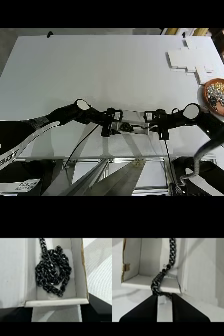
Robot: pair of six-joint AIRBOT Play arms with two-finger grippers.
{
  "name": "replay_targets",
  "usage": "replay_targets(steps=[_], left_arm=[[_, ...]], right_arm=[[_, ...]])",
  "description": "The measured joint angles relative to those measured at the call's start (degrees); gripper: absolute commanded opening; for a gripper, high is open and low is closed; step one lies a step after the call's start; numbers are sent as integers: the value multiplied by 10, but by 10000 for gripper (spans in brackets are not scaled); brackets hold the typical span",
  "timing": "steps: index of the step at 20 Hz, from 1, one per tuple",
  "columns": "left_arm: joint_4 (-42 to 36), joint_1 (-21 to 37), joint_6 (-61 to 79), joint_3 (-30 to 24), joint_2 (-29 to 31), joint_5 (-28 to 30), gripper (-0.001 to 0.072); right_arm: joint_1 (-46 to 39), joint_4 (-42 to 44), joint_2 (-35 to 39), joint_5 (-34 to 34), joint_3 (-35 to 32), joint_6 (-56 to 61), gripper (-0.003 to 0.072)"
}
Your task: Fold the box and place the chain.
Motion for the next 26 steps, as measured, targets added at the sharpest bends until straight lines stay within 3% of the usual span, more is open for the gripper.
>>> replay_targets(steps=[2,4,9,16,21,26], left_arm=[[0,0,0,0,0,0,134],[0,0,0,0,0,0,134],[0,0,0,0,0,0,134],[0,0,0,0,0,0,134],[0,0,0,0,0,0,134],[0,0,0,0,0,0,134]], right_arm=[[4,2,-6,-3,0,-6,150],[6,4,-9,0,0,-5,23],[9,-29,18,25,0,105,23],[9,-35,168,63,0,342,23],[9,129,219,67,-1,381,24],[9,285,227,16,-8,335,24]])
